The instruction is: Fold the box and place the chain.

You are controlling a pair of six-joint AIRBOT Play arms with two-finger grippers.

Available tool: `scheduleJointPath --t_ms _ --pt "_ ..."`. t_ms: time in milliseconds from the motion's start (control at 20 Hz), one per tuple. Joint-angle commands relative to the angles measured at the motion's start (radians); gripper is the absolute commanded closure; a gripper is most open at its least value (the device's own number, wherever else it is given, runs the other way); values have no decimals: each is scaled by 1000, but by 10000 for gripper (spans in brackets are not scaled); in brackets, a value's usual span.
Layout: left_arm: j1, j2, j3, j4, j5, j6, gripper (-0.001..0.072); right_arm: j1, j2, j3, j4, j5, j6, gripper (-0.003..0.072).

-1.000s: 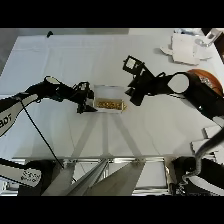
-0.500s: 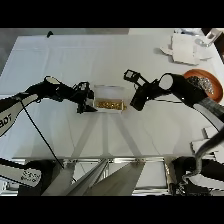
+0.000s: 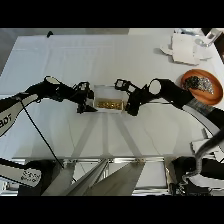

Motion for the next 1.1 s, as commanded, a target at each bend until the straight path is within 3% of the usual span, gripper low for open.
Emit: scheduleJointPath --t_ms 0,300,350,450,550,800,1050 --pt "0 1 1 0 0 0 556 33 -24 -1 0 -90 -5 251" --pt "0 0 1 0 0 0 556 42 -102 -1 -91 -90 92 255" --pt "0 1 1 0 0 0 556 42 -106 -1 -114 -90 109 299" --pt "0 0 1 0 0 0 556 42 -108 -1 -124 -85 110 541" --pt "0 0 1 0 0 0 556 42 -107 -1 -124 -72 110 675" --pt "0 0 1 0 0 0 556 42 -65 0 -132 -27 111 676" --pt "0 1 1 0 0 0 556 42 85 0 -147 -21 111 677"
